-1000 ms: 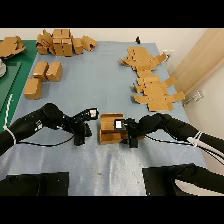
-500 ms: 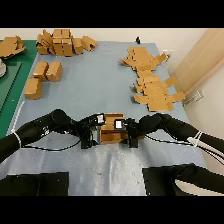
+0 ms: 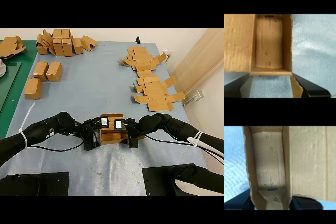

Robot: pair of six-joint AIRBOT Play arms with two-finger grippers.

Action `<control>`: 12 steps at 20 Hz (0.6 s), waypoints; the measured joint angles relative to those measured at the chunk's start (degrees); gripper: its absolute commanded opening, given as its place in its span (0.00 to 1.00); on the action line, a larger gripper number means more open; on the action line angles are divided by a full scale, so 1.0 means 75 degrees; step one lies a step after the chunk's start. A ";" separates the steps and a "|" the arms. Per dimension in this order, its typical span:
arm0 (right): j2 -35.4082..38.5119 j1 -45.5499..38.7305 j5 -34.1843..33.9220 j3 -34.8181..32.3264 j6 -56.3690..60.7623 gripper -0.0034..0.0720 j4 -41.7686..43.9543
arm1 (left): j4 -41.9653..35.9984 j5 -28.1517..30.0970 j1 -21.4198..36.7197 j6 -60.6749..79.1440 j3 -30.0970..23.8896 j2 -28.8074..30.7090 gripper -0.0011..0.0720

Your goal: Fold the box.

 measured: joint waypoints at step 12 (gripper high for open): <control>0.0000 0.0000 -0.0044 0.0000 -0.0003 0.71 0.0003 | -0.0085 0.0609 -0.0361 0.0204 0.0006 -0.0172 0.97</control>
